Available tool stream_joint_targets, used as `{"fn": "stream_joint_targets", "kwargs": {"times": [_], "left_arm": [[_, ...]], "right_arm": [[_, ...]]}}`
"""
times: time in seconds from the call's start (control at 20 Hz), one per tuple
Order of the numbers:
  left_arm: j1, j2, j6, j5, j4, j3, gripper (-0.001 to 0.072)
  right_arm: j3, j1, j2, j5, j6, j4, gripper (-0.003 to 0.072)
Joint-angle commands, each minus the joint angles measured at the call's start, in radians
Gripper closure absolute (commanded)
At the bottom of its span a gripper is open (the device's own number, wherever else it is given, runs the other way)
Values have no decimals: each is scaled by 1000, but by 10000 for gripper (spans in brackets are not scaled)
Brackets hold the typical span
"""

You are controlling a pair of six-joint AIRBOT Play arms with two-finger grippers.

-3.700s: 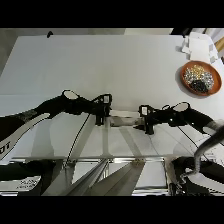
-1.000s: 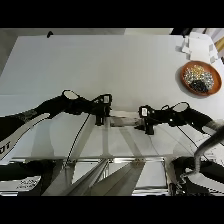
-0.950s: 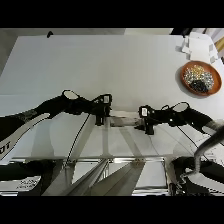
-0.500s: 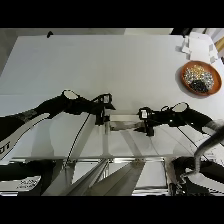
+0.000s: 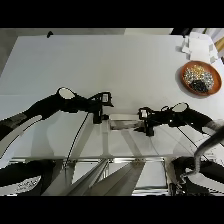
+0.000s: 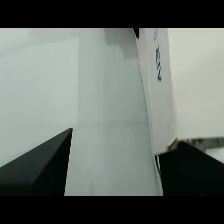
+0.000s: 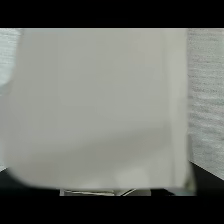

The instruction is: Fold the box and place the chain.

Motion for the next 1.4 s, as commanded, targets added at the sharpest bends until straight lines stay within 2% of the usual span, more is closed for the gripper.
{"fn": "stream_joint_targets", "kwargs": {"times": [0.0,0.15,0.25,0.3,0.35,0.4,0.45,0.55,0.75,1.05,1.2,1.35], "left_arm": [[1,72,-218,13,215,1,136],[1,147,-320,-56,297,1,140],[0,203,-364,-87,298,1,163],[0,237,-396,-96,298,1,284],[-2,271,-425,-110,297,1,493],[-2,299,-431,-130,297,1,669],[-2,323,-431,-150,297,1,706],[-2,358,-432,-188,289,1,708],[-23,360,-442,-269,238,0,709],[-196,318,-524,-244,238,0,709],[-260,285,-582,-125,238,0,709],[-272,239,-731,166,235,0,710]], "right_arm": [[1,0,0,-2,-1,0,348],[1,0,0,-2,-1,0,348],[1,0,0,-2,-1,0,348],[1,0,0,-2,-1,0,348],[1,0,0,-2,-1,0,348],[1,0,0,-2,-1,0,348],[1,0,0,-2,-1,0,348],[1,0,0,-2,-1,0,348],[1,0,0,-2,-1,0,348],[1,0,0,-2,-1,0,348],[1,0,0,-2,-1,0,348],[1,0,0,-2,-1,0,348]]}}
